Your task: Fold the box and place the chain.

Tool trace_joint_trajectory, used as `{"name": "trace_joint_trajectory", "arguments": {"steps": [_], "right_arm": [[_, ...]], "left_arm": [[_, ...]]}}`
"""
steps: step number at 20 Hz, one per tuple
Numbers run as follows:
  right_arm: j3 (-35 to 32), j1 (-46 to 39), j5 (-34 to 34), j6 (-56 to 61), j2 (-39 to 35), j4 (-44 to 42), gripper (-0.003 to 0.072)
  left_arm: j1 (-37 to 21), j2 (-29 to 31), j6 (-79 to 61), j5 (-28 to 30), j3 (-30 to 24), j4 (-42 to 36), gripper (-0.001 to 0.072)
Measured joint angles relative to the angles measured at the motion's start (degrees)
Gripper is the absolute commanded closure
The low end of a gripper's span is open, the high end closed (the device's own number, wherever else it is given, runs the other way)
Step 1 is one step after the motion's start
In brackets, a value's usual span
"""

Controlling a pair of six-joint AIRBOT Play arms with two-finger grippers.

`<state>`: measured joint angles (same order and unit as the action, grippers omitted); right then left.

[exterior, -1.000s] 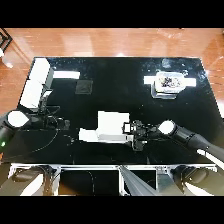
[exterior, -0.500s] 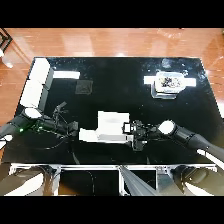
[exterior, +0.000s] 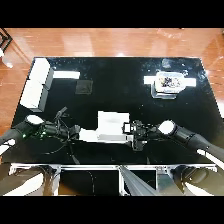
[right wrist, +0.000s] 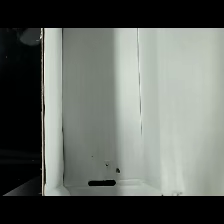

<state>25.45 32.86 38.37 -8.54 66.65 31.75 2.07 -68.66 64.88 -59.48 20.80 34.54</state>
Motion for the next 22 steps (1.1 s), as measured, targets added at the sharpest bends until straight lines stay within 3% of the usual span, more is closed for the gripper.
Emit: {"name": "trace_joint_trajectory", "arguments": {"steps": [2, 3, 6, 7, 17, 22], "right_arm": [[0.0, 0.0, 0.0, 0.0, 0.0, 0.0, 0.0318], [0.0, 0.0, 0.0, 0.0, 0.0, 0.0, 0.0318], [0.0, 0.0, 0.0, 0.0, 0.0, 0.0, 0.0319], [0.0, 0.0, 0.0, 0.0, 0.0, 0.0, 0.0318], [0.0, 0.0, 0.0, 0.0, 0.0, 0.0, 0.0318], [0.0, 0.0, 0.0, 0.0, 0.0, 0.0, 0.0318]], "left_arm": [[0.0, 0.0, -2.9, 0.3, -0.4, -2.4, 0.0684], [0.0, 0.0, -4.0, 0.4, -0.6, -3.5, 0.0634], [0.0, 0.0, -6.3, -1.0, -0.8, -5.2, 0.0209], [0.0, 0.0, -6.7, -2.0, -0.8, -5.9, 0.0134], [0.4, 3.3, -8.0, -6.5, 0.4, -8.0, 0.0132], [4.3, 5.3, -8.0, -6.4, 0.5, -10.7, 0.0137]]}}
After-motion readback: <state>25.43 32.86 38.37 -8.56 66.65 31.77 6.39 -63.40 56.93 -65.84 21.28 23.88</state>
